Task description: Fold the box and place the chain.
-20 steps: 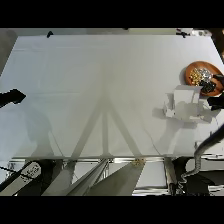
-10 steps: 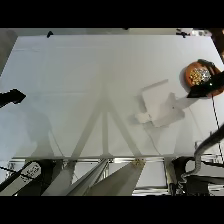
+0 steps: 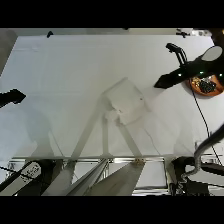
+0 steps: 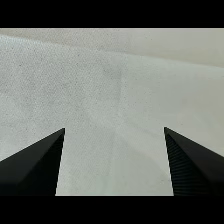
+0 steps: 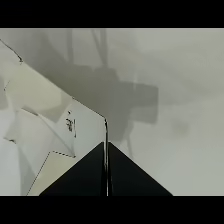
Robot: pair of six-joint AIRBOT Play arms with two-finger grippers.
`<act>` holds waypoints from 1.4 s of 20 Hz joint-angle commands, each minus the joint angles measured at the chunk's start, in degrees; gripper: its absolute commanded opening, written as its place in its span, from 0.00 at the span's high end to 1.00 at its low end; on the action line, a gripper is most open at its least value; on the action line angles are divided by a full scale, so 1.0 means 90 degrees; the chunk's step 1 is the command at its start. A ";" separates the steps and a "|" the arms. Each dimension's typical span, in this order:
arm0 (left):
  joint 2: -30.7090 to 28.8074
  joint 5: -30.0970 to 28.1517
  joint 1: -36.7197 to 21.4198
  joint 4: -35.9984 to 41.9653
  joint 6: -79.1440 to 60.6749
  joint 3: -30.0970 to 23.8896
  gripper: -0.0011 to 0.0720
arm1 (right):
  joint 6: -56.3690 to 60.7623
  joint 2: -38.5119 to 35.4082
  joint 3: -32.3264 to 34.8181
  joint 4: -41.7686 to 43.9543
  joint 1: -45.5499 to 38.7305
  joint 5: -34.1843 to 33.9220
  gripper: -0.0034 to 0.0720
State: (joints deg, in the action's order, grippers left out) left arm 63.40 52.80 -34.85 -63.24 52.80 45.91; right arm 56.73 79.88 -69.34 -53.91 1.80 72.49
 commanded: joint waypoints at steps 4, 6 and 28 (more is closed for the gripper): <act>-0.0002 -0.0002 -0.0005 -0.0002 0.0000 -0.0002 0.03 | 0.0391 -0.0073 0.0029 0.0682 0.1273 -0.1005 0.95; 0.0000 -0.0002 -0.0005 0.0000 0.0000 -0.0002 0.03 | 0.0561 -0.0294 0.0282 0.0687 0.1430 -0.1673 0.95; 0.0000 -0.0002 -0.0005 0.0000 0.0000 -0.0002 0.03 | 0.3672 -0.2200 0.3611 -0.3242 0.1511 -0.3755 0.95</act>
